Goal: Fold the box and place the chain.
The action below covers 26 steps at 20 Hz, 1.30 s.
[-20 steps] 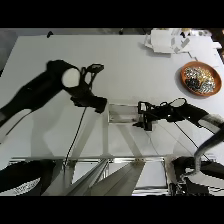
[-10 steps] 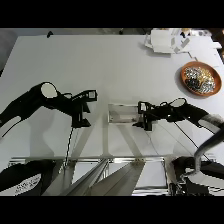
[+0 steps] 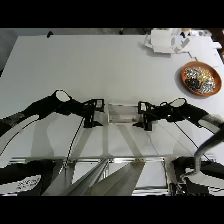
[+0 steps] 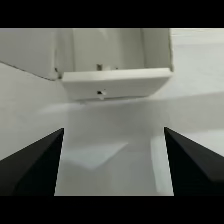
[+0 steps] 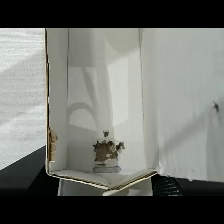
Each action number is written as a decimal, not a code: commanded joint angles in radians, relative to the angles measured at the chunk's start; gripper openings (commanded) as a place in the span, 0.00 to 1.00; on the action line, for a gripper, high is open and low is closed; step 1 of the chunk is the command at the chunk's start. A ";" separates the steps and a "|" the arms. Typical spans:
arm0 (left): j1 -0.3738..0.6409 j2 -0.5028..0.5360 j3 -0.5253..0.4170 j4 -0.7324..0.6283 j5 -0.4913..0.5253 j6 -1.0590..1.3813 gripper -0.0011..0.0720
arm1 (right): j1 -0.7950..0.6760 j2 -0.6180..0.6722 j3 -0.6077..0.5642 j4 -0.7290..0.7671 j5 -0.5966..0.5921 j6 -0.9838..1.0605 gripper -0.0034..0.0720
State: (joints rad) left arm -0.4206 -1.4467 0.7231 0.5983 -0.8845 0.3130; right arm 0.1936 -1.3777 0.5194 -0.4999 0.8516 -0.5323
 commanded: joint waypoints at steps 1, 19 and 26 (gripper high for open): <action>-0.027 -0.011 -0.002 -0.051 0.057 0.081 0.97 | 0.000 0.000 0.000 0.000 0.000 0.000 0.58; -0.069 -0.042 -0.002 -0.158 0.020 0.136 0.98 | 0.000 0.000 0.000 0.000 0.000 0.000 0.58; -0.069 -0.085 -0.002 -0.221 0.021 0.135 0.96 | 0.000 0.000 0.000 0.000 0.000 0.000 0.58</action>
State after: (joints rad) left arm -0.4892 -1.5127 0.7219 0.3946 -0.8650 0.4492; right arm 0.1936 -1.3777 0.5194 -0.4999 0.8516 -0.5320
